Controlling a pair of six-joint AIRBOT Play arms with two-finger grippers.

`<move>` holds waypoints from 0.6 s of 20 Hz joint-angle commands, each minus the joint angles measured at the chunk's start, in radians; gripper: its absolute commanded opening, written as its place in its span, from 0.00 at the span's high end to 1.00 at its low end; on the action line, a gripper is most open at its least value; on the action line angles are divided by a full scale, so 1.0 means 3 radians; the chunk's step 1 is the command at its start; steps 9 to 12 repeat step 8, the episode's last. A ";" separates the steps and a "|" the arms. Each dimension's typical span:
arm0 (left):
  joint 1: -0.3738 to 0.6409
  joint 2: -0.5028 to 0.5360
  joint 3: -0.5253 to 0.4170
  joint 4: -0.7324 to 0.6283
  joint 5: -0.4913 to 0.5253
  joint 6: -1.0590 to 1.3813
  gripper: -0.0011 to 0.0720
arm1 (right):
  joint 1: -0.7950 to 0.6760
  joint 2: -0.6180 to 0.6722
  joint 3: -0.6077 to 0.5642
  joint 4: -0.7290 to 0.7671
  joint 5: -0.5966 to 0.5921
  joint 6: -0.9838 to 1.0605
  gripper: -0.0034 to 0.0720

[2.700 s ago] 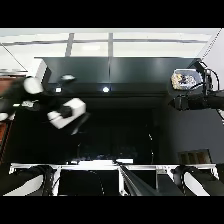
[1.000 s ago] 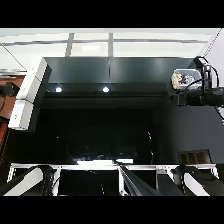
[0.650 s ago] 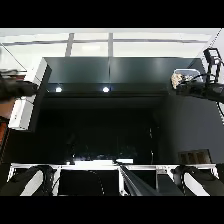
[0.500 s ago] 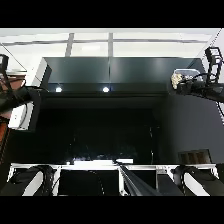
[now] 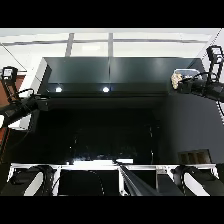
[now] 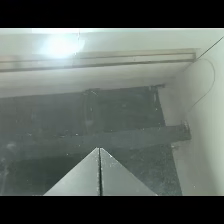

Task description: Fold the box and place the chain.

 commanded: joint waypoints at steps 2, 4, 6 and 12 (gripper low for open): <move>-0.0006 0.0009 -0.0013 -0.0003 0.0010 -0.0003 0.94 | -0.0003 0.0000 -0.0003 0.0000 -0.0004 0.0000 0.93; -0.0006 0.0009 -0.0013 -0.0004 0.0011 -0.0003 0.94 | -0.0003 -0.0001 -0.0003 0.0000 -0.0004 0.0000 0.93; -0.0006 0.0009 -0.0013 -0.0004 0.0011 -0.0003 0.94 | -0.0003 0.0000 -0.0003 0.0000 -0.0004 0.0000 0.93; -0.0006 0.0009 -0.0013 -0.0004 0.0011 -0.0003 0.94 | -0.0003 0.0000 -0.0003 0.0000 -0.0004 0.0001 0.93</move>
